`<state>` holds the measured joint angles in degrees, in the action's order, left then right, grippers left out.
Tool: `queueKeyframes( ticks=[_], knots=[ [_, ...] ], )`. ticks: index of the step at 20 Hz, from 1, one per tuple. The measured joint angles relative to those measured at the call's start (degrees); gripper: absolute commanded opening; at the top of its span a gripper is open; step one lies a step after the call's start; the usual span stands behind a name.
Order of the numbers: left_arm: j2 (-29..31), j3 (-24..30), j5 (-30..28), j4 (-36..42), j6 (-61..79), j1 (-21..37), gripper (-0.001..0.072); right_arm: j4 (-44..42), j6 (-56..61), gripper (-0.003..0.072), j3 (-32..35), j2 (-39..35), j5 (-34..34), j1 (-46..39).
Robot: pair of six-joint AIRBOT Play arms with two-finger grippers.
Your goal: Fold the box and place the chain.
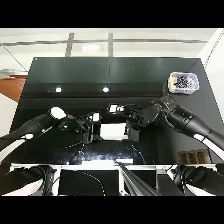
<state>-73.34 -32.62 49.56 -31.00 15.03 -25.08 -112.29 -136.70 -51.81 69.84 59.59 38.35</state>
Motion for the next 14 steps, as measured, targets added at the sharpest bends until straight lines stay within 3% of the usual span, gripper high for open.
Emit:
queueKeyframes(
  ticks=[14],
  knots=[
    [0.0, 0.0, 0.0, 0.0, 0.0, 0.0, 0.0465, 0.2, 3.0, 0.0494, -0.2, -2.7, 0.4, -0.1]
  ],
)
